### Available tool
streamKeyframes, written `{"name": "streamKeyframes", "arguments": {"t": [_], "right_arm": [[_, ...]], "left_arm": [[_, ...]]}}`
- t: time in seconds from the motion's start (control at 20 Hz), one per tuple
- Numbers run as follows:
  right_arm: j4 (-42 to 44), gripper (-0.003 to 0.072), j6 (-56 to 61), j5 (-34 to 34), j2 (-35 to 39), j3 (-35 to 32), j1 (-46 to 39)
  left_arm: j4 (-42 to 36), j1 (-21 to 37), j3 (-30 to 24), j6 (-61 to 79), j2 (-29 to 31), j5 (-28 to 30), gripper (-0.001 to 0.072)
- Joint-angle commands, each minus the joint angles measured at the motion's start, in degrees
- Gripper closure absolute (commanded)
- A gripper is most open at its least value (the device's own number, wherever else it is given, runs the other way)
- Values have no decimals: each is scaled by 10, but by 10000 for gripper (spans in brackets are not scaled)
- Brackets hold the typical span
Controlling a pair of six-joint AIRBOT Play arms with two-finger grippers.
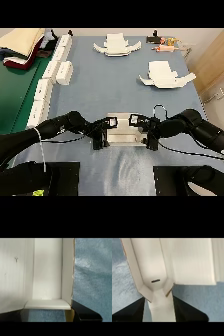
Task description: Fold the box.
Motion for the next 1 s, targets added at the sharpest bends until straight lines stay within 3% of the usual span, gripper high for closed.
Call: {"name": "streamKeyframes", "arguments": {"t": [0.0,0.05,0.15,0.25,0.4,0.45,0.95], "right_arm": [[1,286,-15,38,-19,-1,5],[1,343,-15,38,-19,-1,5],[16,378,-15,37,-19,-1,5],[45,535,-15,26,-19,-1,5],[52,555,-15,21,-19,-1,5],[58,621,-15,21,-19,-1,5],[110,624,-15,63,-22,-1,5]], "left_arm": [[0,0,0,0,0,0,257],[0,0,0,0,0,0,257],[0,0,0,0,0,0,257],[0,0,0,0,0,0,257],[0,0,0,0,0,0,257],[0,0,0,0,0,0,257],[0,0,0,0,0,0,257]]}}
